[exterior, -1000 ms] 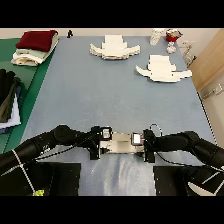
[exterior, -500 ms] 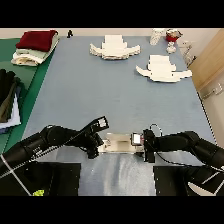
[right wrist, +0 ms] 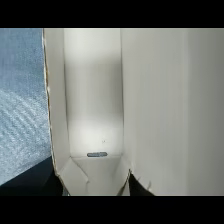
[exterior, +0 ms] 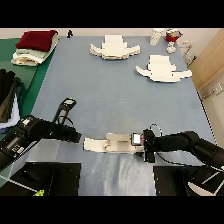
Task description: Fold the box.
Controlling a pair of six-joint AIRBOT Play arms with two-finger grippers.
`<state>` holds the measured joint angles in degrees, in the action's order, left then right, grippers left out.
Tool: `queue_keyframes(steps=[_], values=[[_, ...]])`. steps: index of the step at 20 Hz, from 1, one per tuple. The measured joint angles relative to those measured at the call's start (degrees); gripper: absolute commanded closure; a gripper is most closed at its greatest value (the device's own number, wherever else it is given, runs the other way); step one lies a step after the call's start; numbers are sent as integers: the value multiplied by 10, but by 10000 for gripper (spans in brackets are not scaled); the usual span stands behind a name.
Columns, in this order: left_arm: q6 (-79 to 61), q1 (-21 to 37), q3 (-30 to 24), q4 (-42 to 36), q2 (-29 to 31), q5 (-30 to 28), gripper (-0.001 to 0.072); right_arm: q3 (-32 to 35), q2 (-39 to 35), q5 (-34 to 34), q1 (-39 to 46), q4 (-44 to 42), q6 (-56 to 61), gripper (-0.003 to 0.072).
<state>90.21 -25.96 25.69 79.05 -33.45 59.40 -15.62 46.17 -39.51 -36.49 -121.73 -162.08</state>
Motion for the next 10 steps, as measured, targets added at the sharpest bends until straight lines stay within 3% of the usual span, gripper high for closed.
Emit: queue_keyframes(steps=[5, 10], values=[[-7, 61, -24, -78, -7, 20, 695, 0, 0, 0, 0, 0, 0, 231], [-84, 74, -57, -227, -65, -5, 695, 0, 0, 0, 0, 0, 0, 231]])
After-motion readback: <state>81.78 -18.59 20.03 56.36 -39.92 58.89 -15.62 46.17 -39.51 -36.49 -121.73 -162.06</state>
